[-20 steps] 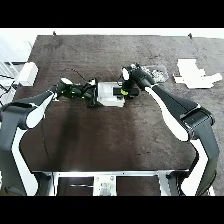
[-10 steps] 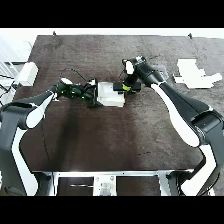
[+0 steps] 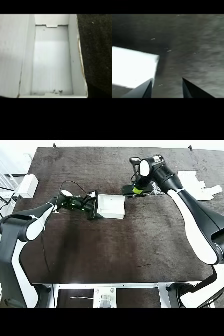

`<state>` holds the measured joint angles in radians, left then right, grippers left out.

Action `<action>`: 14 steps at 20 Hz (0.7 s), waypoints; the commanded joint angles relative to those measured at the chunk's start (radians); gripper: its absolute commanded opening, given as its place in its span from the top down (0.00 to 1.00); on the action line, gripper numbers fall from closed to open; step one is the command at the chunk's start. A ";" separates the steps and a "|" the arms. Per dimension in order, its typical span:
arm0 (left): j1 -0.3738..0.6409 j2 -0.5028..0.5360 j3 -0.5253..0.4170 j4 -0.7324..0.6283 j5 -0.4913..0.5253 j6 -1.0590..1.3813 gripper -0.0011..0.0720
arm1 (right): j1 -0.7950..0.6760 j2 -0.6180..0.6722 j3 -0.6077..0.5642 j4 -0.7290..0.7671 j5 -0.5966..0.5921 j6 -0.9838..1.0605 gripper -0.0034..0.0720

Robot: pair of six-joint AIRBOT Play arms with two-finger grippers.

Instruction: Fold the box and place the chain.

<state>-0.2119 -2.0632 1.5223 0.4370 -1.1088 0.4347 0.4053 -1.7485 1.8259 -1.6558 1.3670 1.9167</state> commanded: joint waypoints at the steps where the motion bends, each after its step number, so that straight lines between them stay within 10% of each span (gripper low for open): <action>1: 0.000 0.000 0.000 0.000 0.001 0.000 0.24 | -0.066 0.006 -0.003 -0.077 -0.087 -0.042 0.39; 14: 0.000 0.000 0.000 0.000 0.001 0.000 0.24 | -0.344 -0.196 0.016 0.189 -0.453 -0.418 0.64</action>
<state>-0.2119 -2.0632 1.5223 0.4370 -1.1084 0.4347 0.0830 -1.8946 1.8297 -1.5311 0.9779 1.6016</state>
